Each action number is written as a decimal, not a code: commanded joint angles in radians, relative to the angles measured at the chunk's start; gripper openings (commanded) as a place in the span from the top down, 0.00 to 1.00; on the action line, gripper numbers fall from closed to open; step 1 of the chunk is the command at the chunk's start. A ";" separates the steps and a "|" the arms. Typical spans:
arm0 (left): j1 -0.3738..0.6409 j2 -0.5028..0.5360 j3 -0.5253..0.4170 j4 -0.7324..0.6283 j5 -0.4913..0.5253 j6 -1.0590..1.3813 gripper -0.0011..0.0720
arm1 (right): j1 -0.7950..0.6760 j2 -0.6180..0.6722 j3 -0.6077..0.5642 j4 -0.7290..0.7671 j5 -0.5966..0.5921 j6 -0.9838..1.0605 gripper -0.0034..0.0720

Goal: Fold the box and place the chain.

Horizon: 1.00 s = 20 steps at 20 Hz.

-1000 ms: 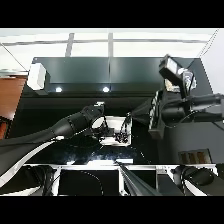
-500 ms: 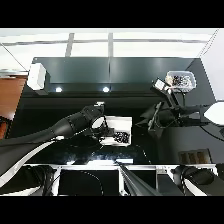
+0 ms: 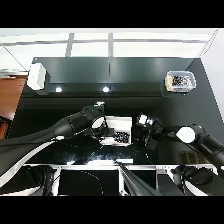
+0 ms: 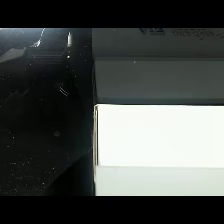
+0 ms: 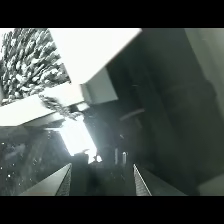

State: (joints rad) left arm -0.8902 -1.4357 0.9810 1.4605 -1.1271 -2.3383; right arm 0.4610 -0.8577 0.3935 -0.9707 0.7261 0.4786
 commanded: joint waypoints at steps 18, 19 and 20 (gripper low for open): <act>0.000 0.000 0.000 0.000 0.000 0.000 0.94 | 0.048 -0.169 -0.032 0.459 -0.094 -0.668 0.79; 0.000 0.000 0.000 0.000 0.000 0.000 0.94 | 0.048 -0.169 -0.032 0.446 -0.094 -0.661 0.79; 0.000 0.000 0.000 0.000 0.000 0.000 0.94 | 0.047 -0.169 -0.032 0.434 -0.093 -0.647 0.79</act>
State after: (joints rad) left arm -0.8902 -1.4357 0.9810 1.4609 -1.1294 -2.3394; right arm 0.5079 -1.0260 0.3611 -0.5175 0.6300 -0.1898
